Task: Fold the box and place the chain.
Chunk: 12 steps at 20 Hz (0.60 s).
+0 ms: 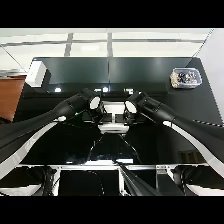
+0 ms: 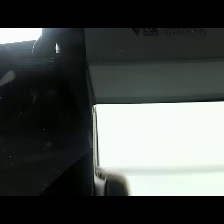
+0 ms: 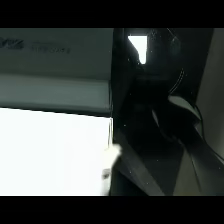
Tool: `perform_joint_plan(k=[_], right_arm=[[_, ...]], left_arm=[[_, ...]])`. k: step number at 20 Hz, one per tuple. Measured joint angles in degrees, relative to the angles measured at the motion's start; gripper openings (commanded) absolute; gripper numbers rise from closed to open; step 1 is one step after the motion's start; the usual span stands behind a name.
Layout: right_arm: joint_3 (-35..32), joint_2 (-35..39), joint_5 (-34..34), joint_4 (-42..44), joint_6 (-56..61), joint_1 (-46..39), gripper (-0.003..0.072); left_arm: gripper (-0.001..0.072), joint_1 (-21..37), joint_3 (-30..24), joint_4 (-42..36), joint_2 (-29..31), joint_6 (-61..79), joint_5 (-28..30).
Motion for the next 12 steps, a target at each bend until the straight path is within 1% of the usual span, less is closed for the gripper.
perform_joint_plan(k=[1,3,4,5,8,9,10,11,12], right_arm=[[0.0,0.0,0.7,-0.1,0.0,0.0,0.0275],[0.0,0.0,0.0,0.0,0.1,-0.2,0.027],[0.0,0.0,0.1,0.0,0.2,-0.3,0.0097],[0.0,0.0,-0.1,0.4,0.3,-0.3,0.001],[0.0,0.0,-0.7,0.4,0.5,-0.4,0.0011],[0.0,0.0,-0.7,0.5,0.4,-0.5,0.0031],[0.0,0.0,-0.8,0.5,0.3,-0.6,0.0265],[0.1,0.0,-0.6,0.6,0.0,-0.7,0.0402],[0.0,0.0,-0.3,0.5,0.0,-0.9,0.0395]], left_arm=[[0.0026,0.0,0.0,0.1,0.0,0.1,0.0],[0.0027,0.0,0.0,0.1,0.0,0.0,0.0],[0.0027,0.0,0.0,0.1,0.0,0.0,0.0],[0.0026,0.0,0.0,0.1,0.0,0.0,0.0],[0.0026,0.0,0.0,-0.1,0.0,-0.4,0.0],[0.0027,0.0,0.0,-0.1,0.0,-0.4,0.0],[0.0027,0.0,0.0,-0.1,0.0,-0.3,0.0],[0.0027,0.0,0.0,0.1,0.0,0.1,-0.1],[0.0027,0.0,0.0,0.1,0.0,0.1,-0.1]])
